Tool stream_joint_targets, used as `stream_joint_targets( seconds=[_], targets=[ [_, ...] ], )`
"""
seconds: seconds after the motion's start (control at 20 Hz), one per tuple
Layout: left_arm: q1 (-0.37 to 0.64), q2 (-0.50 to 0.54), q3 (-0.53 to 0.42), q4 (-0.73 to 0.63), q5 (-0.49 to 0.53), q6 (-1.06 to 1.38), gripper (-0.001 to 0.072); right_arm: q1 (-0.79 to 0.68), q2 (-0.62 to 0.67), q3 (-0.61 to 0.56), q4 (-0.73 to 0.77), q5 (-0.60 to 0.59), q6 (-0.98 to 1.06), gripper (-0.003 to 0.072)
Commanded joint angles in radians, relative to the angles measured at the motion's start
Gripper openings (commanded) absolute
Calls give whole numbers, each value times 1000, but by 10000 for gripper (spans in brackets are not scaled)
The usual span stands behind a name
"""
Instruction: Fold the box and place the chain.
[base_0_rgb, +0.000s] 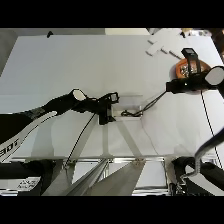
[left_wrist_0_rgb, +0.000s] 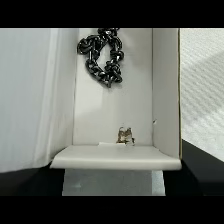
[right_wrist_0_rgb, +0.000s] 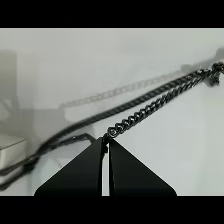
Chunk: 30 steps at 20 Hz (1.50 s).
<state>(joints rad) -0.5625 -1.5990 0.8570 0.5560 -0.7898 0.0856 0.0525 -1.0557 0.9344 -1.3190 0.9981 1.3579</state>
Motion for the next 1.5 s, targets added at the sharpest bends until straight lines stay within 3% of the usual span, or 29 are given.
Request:
stream_joint_targets(
  seconds=[0.0, 0.4, 0.75, 1.05, 1.45],
  targets=[
    [0, 0, 1, 0, 0, 0, 12, 94, 131, 0, 62, 76, -24, 14],
    [0, 0, 1, 0, 0, 0, 12, 313, 322, 0, 191, 80, -32, 14],
    [0, 0, 1, 0, 0, 0, 12, 434, 341, 0, 331, -46, -95, 15],
    [0, 0, 1, 0, 0, 0, 12, 489, 271, -34, 327, -129, -110, 15],
    [0, 0, 1, 0, 0, 0, 12, 489, 49, -159, 319, -161, -142, 15]
  ],
)
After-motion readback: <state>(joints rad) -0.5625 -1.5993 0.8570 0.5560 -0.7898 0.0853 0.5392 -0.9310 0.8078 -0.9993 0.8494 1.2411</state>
